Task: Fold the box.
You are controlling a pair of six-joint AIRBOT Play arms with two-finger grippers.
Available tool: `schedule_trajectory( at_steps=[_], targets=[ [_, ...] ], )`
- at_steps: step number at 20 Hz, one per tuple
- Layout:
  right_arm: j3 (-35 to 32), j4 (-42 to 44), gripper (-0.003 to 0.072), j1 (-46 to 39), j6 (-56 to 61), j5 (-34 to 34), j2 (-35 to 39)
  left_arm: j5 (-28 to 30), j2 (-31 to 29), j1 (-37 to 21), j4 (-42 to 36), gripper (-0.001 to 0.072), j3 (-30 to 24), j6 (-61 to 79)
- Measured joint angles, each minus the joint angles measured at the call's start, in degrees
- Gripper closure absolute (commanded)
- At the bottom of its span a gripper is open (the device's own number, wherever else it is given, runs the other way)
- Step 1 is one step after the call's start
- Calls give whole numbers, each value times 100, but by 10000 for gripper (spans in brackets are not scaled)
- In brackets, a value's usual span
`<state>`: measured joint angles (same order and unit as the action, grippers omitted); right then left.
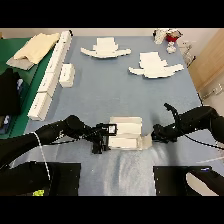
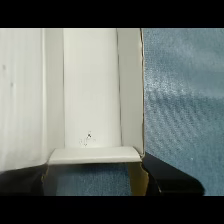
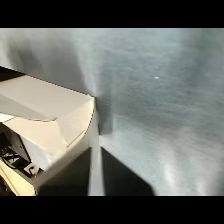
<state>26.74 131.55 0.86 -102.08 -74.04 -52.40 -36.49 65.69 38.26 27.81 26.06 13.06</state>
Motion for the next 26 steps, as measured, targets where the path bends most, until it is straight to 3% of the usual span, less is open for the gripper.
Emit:
schedule_trajectory(
  at_steps=[5,13,18,26],
  targets=[
    [63,87,248,356,0,52,387,0,0,0,0,269,0,0],
    [162,-229,256,1810,874,894,291,0,0,0,0,269,0,0],
    [686,-1484,256,2734,2291,1224,96,0,0,0,0,269,0,0],
    [1537,-3469,256,4382,4889,1143,-785,0,0,0,0,269,0,0]
  ],
)
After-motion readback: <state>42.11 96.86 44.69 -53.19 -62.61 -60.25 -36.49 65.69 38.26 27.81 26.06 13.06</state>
